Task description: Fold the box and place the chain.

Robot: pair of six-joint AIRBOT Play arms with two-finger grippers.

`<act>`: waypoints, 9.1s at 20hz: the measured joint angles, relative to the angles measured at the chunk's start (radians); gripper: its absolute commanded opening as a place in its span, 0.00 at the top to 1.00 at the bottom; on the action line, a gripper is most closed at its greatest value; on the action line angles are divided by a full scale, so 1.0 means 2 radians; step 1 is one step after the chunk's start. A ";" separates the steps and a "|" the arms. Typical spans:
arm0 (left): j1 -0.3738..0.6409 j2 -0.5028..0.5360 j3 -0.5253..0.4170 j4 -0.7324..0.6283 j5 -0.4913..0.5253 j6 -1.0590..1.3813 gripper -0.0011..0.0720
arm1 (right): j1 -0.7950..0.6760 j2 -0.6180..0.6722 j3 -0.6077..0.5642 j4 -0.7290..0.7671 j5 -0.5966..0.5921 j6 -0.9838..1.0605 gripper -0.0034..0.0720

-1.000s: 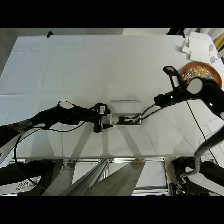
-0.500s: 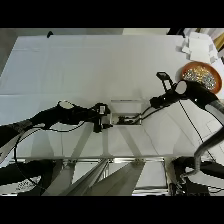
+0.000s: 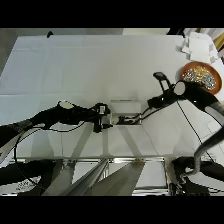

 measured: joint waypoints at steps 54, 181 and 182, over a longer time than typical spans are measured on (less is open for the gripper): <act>0.000 0.000 0.000 0.000 0.000 0.000 0.89 | 0.061 0.150 0.003 0.101 0.130 -0.083 0.70; 0.000 0.000 0.000 0.000 0.000 0.000 0.89 | -0.034 0.052 -0.047 -0.045 -0.009 0.080 0.94; 0.000 0.000 0.000 0.000 0.000 0.000 0.89 | -0.034 0.064 -0.047 -0.044 -0.007 0.076 0.94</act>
